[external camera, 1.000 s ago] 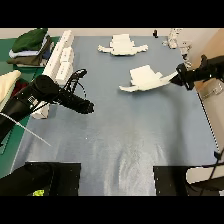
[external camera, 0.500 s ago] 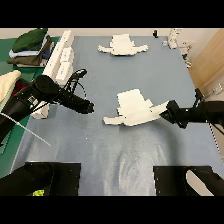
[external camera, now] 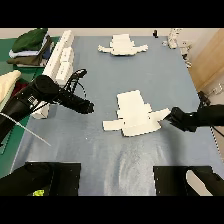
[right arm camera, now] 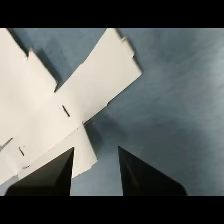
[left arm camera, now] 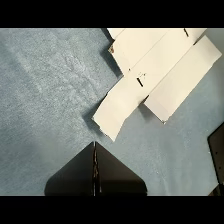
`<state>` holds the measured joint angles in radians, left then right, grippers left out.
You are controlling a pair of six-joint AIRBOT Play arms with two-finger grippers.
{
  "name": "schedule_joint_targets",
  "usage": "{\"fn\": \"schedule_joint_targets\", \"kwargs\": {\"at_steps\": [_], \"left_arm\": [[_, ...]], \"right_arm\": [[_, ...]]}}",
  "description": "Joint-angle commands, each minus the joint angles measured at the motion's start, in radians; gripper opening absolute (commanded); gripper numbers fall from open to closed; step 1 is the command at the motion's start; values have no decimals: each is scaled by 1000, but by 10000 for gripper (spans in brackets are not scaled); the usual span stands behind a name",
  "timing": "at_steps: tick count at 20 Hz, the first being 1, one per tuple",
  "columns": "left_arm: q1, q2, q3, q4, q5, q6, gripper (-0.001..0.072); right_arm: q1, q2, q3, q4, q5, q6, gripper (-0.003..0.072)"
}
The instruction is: Fold the box.
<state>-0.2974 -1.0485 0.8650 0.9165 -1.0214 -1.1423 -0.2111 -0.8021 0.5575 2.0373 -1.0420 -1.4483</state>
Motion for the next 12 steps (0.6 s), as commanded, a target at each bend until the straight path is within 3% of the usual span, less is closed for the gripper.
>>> {"fn": "schedule_joint_targets", "kwargs": {"at_steps": [1, 6, 9, 12], "left_arm": [[0, 0, 0, 0, 0, 0, 12], [0, 0, 0, 0, 0, 0, 12], [0, 1, 0, 0, 0, 0, 12], [0, 0, 0, 0, 0, 0, 12]], "right_arm": [[-91, -112, 180, -139, -84, -36, 415], [-214, -446, 464, 21, -239, -275, 411], [-226, -592, 494, 174, -241, -428, 399], [-225, -720, 496, 232, -266, -531, 398]]}}
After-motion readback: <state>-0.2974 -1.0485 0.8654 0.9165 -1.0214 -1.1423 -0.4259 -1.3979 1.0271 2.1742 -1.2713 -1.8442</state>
